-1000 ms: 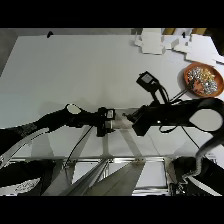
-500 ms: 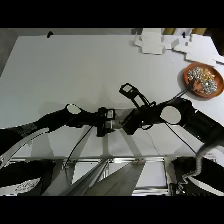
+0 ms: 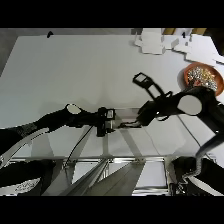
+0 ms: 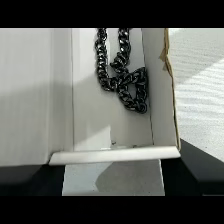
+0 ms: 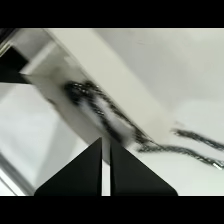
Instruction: Fold the box and place the chain.
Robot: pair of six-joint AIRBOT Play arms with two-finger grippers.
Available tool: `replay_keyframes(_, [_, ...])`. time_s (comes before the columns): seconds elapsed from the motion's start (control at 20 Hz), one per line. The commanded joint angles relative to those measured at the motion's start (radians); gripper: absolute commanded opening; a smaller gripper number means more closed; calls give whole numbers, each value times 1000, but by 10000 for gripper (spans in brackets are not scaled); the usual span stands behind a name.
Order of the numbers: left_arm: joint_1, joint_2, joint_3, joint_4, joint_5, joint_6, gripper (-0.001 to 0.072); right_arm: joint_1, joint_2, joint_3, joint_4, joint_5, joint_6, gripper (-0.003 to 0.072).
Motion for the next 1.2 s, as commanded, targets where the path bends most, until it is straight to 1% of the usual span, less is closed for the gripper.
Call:
replay_keyframes(0.0, [0,1,0,0,0,0,209,-180,30,10,-158,127,76,20])
replay_keyframes(0.15, [0,1,0,0,0,0,209,-323,-18,-56,-171,85,136,15])
replay_keyframes(0.25, [0,1,0,0,0,0,209,-360,-73,-99,-172,34,142,22])
replay_keyframes(0.3, [0,1,0,0,0,0,209,-360,-104,-107,-174,22,142,111])
replay_keyframes(0.35, [0,1,0,0,0,0,209,-359,-137,-107,-174,14,142,231])
replay_keyframes(0.4, [0,1,0,0,0,0,209,-360,-165,-107,-174,1,142,248])
replay_keyframes(0.65, [0,1,0,0,0,0,209,-360,-264,-107,-203,-66,142,248])
replay_keyframes(0.85, [0,1,0,0,0,0,209,-360,-296,-107,-211,-136,142,248])
replay_keyframes(1.15, [0,1,0,0,0,0,209,-360,-340,-107,-222,-180,142,248])
